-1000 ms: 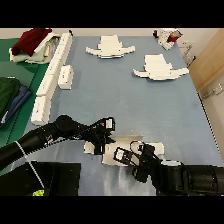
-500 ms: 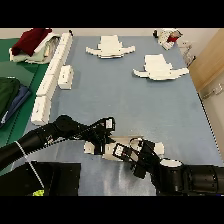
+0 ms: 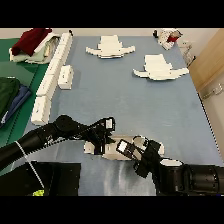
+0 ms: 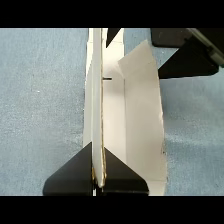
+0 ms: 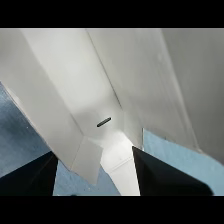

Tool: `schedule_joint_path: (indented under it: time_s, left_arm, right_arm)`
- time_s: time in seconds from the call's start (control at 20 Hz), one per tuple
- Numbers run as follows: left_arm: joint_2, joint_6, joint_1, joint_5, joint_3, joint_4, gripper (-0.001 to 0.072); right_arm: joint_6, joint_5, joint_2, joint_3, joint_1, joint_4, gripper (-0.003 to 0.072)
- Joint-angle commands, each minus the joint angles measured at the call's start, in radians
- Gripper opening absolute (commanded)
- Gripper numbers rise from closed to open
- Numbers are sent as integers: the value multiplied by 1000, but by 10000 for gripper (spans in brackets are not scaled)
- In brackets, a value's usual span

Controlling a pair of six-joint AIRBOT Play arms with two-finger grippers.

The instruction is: Fold the box.

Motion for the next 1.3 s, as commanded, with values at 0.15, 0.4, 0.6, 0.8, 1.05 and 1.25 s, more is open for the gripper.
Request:
schedule_joint_path:
  time_s: [0.15, 0.4, 0.6, 0.8, 1.05, 1.25]
  left_arm:
    - [1, 0, 0, 0, 0, 0, 14]
    - [1, 0, 0, 0, 0, 0, 14]
    - [1, 0, 0, 0, 0, 0, 14]
    - [1, 0, 0, 0, 0, 0, 14]
    - [1, 0, 0, 0, 0, 0, 14]
    - [1, 0, 0, 0, 0, 0, 14]
  right_arm:
    - [40, -94, -1, 41, 0, -17, 714]
    - [29, -74, -1, 50, -2, -65, 715]
    - [-61, 6, 0, 24, -45, -54, 715]
    - [-212, 89, 81, -14, -138, 42, 715]
    - [-551, 182, 248, -111, -303, 233, 715]
    - [-914, 293, 292, -176, -472, 474, 715]
